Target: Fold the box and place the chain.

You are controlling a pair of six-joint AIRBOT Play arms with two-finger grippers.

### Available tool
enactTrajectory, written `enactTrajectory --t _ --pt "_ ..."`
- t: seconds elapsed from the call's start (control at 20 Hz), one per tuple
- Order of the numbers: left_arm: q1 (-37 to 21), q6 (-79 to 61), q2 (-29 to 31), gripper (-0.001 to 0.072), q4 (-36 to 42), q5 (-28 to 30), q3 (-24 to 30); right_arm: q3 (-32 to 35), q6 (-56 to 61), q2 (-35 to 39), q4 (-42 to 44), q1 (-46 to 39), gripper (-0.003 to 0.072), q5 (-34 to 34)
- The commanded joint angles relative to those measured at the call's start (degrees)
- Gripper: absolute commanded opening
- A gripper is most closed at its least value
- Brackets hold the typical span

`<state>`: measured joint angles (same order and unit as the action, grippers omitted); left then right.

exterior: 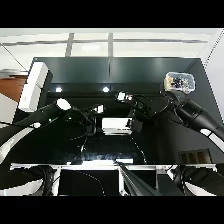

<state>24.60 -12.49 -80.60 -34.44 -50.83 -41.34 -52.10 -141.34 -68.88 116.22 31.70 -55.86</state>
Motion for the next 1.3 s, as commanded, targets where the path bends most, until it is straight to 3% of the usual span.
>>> enactTrajectory --t 0.0,0.1,0.2,1.25 --pt "0.00 0.07 -0.02 0.0393 -0.02 -0.15 -0.04 0.02 0.20 -0.02 -0.85 1.05 0.0472 0.31" --pt "0.00 0.07 -0.02 0.0393 -0.02 -0.13 -0.04 0.02 0.22 -0.02 -0.87 1.05 0.0472 0.28" --pt "0.00 0.07 -0.02 0.0393 -0.02 -0.15 -0.04 0.02 0.22 -0.02 -0.87 1.05 0.0338 0.15" --pt "0.00 0.07 -0.02 0.0394 -0.02 -0.15 -0.04 0.15 0.63 -1.29 -0.83 1.64 0.0340 -0.07"
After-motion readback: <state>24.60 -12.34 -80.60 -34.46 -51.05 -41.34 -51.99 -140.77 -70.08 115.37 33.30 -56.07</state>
